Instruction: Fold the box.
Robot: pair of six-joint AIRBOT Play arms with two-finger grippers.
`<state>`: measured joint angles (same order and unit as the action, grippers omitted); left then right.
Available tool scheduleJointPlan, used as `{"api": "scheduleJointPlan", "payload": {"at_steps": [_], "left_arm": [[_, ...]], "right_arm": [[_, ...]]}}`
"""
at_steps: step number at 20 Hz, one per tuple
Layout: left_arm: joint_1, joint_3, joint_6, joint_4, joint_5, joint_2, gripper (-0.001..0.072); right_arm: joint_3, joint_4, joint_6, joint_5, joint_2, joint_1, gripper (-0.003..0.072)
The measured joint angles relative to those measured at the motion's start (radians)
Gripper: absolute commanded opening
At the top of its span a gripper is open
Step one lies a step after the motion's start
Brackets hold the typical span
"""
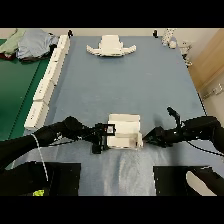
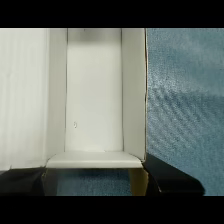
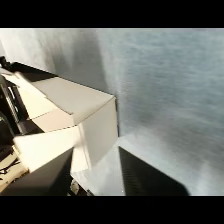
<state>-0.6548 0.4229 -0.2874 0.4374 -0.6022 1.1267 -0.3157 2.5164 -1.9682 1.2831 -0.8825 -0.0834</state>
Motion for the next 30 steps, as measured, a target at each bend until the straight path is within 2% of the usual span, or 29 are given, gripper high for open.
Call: {"api": "scheduleJointPlan", "payload": {"at_steps": [7,10,14,17,23,25,26,30], "left_arm": [[0.000,0.000,0.000,0.000,0.000,0.000,0.0451],[0.000,0.000,0.000,0.000,0.000,0.000,0.0451],[0.000,0.000,0.000,0.000,0.000,0.000,0.0452],[0.000,0.000,0.000,0.000,0.000,0.000,0.0451],[0.000,0.000,0.000,0.000,0.000,0.000,0.0451],[0.000,0.000,0.000,0.000,0.000,0.000,0.0451],[0.000,0.000,0.000,0.000,0.000,0.000,0.0452],[0.000,0.000,0.000,0.000,0.000,0.000,0.0451]], "right_arm": [[-0.043,-0.044,0.068,-0.151,-0.002,0.214,0.0517],[-0.101,-0.172,0.231,-0.223,-0.002,0.353,0.0504],[-0.201,-0.430,0.544,-0.265,-0.012,0.546,0.0476],[-0.280,-0.610,0.756,-0.259,-0.059,0.678,0.0476],[-0.442,-0.857,1.061,-0.177,-0.233,0.872,0.0475],[-0.486,-0.909,1.127,-0.143,-0.288,0.914,0.0466],[-0.502,-0.926,1.152,-0.129,-0.309,0.931,0.0428],[-0.539,-0.968,1.239,-0.100,-0.359,0.982,0.0428]]}}
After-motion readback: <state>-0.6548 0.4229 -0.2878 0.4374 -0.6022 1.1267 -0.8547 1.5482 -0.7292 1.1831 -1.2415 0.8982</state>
